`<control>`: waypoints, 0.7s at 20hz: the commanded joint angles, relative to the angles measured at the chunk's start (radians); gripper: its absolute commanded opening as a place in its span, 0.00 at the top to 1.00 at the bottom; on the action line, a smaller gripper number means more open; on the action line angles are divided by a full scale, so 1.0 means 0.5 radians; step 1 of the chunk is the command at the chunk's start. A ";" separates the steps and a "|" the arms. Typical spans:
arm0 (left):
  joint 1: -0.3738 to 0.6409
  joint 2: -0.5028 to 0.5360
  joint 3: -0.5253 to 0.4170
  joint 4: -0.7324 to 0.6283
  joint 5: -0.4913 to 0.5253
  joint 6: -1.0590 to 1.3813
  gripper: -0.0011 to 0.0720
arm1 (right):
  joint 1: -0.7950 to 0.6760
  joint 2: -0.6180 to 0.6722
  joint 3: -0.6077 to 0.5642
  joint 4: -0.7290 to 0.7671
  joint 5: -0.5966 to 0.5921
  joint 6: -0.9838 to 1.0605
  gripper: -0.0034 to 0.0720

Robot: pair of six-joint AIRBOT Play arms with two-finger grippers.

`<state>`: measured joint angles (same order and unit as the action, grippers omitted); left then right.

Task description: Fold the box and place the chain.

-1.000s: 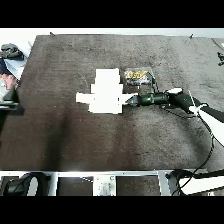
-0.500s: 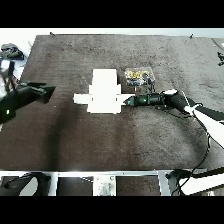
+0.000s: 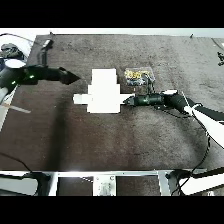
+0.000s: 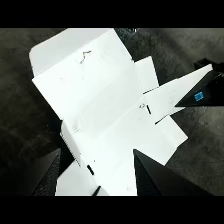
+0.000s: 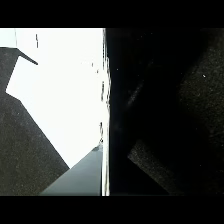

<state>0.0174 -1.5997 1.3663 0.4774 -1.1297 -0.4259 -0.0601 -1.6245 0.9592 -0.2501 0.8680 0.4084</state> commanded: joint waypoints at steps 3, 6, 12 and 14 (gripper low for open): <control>-0.198 -0.546 0.673 0.244 -0.089 -0.301 0.31 | 0.002 -0.002 0.002 0.001 0.015 -0.033 0.97; -0.212 -0.755 0.931 0.261 -0.178 -0.433 0.31 | 0.002 -0.001 0.002 0.001 0.024 -0.033 0.97; -0.224 -1.012 1.178 0.290 -0.334 -0.512 0.31 | 0.002 -0.001 0.002 0.002 0.065 -0.052 0.97; -0.224 -1.060 1.190 0.288 -0.380 -0.526 0.31 | 0.002 -0.001 0.002 0.002 0.072 -0.062 0.97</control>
